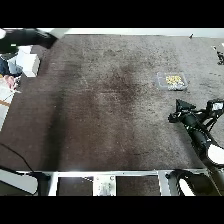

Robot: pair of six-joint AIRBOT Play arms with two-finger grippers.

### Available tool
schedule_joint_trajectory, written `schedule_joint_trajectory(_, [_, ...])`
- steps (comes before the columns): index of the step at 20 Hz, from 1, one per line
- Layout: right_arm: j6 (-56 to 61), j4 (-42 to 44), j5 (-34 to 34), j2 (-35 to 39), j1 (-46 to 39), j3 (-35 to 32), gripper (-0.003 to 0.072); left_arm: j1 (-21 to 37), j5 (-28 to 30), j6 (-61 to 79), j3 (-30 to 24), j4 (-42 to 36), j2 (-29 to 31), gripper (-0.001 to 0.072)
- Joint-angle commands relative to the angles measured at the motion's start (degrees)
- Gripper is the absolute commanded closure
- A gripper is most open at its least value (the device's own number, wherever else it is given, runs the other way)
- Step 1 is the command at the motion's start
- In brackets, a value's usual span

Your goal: Fold the box and place the chain.

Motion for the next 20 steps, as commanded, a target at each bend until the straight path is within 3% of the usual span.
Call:
schedule_joint_trajectory(1, [0.0, 0.0, 0.0, 0.0, 0.0, 0.0, 0.0678, 7.3, 7.1, -4.7, -12.2, 3.4, 9.7, 0.0704])
schedule_joint_trajectory(7, [0.0, 0.0, 0.0, 0.0, 0.0, 0.0, 0.0678, 19.4, 14.5, 2.5, -44.3, 2.0, 25.4, 0.0704])
schedule_joint_trajectory(10, [0.0, 0.0, 0.0, 0.0, 0.0, 0.0, 0.0678, 24.7, 15.7, 5.0, -55.3, 1.3, 26.6, 0.0704])
schedule_joint_trajectory(12, [0.0, 0.0, 0.0, 0.0, 0.0, 0.0, 0.0679, 26.4, 15.1, 9.4, -58.6, -0.4, 25.9, 0.0704])
schedule_joint_trajectory(17, [0.0, 0.0, 0.0, 0.0, 0.0, 0.0, 0.0679, 29.6, 14.5, 16.5, -58.3, -4.6, 20.3, 0.0705])
schedule_joint_trajectory(20, [0.0, 0.0, 0.0, 0.0, 0.0, 0.0, 0.0678, 29.7, 9.4, 22.5, -56.7, -5.7, 16.2, 0.0704])
